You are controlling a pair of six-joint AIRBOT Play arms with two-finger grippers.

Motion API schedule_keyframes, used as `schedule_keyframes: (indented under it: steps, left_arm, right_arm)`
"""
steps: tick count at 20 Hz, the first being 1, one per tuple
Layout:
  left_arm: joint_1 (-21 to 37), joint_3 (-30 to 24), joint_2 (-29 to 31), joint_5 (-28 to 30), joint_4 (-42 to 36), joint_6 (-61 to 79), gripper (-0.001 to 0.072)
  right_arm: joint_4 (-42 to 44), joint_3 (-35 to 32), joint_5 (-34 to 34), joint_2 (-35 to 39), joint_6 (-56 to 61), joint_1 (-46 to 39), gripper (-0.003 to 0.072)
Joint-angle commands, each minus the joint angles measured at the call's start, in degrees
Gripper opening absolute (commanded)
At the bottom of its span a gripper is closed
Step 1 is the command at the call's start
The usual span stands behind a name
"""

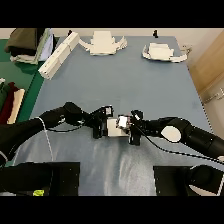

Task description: Fold the box.

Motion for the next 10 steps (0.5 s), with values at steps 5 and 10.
schedule_keyframes:
  steps: [5, 10]
  left_arm:
    - [0.0, 0.0, 0.0, 0.0, 0.0, 0.0, 0.0482]
    - [0.0, 0.0, 0.0, 0.0, 0.0, 0.0, 0.0483]
  right_arm:
    - [0.6, -0.9, -1.3, 0.2, -6.5, 0.1, 0.0465]
    - [0.5, -0.9, -1.3, -1.3, -8.0, 0.1, 0.0543]
